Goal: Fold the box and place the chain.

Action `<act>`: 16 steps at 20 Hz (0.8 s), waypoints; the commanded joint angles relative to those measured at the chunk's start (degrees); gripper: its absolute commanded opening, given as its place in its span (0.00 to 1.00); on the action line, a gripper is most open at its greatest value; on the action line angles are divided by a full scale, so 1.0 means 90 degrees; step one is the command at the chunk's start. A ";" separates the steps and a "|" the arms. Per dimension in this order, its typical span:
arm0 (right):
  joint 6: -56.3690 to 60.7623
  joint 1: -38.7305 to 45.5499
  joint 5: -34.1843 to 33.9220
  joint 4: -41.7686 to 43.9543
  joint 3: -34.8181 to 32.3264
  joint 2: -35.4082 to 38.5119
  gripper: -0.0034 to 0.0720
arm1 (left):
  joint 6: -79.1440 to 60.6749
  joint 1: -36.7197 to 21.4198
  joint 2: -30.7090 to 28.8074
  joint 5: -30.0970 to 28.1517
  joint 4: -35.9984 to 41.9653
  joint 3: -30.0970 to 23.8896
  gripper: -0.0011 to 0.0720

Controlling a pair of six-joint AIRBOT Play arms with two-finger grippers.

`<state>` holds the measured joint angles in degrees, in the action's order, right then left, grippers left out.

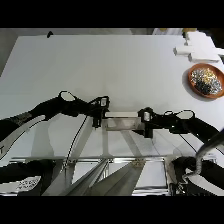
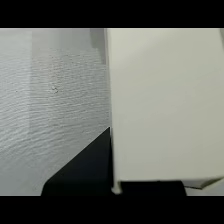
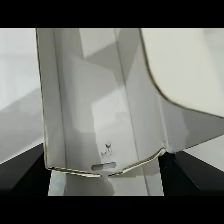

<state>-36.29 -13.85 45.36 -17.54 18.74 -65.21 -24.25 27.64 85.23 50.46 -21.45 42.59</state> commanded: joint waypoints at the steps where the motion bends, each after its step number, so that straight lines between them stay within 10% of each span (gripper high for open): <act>1: -0.0019 -0.0053 0.0092 -0.0092 0.0007 -0.0070 0.90 | 0.0005 -0.0005 -0.0002 -0.0027 0.0002 0.0000 0.03; 7: -0.0022 -0.0248 -0.0007 0.0000 0.0007 -0.0364 0.89 | 0.0005 -0.0005 -0.0002 -0.0027 0.0002 0.0000 0.03; 16: -0.0313 -0.0245 -0.0117 0.0109 0.0027 -0.0367 0.57 | 0.0005 -0.0005 -0.0002 -0.0024 0.0002 0.0000 0.03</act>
<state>-38.28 -15.99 45.06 -17.06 18.92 -68.45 -24.25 27.64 85.21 50.43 -21.47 42.57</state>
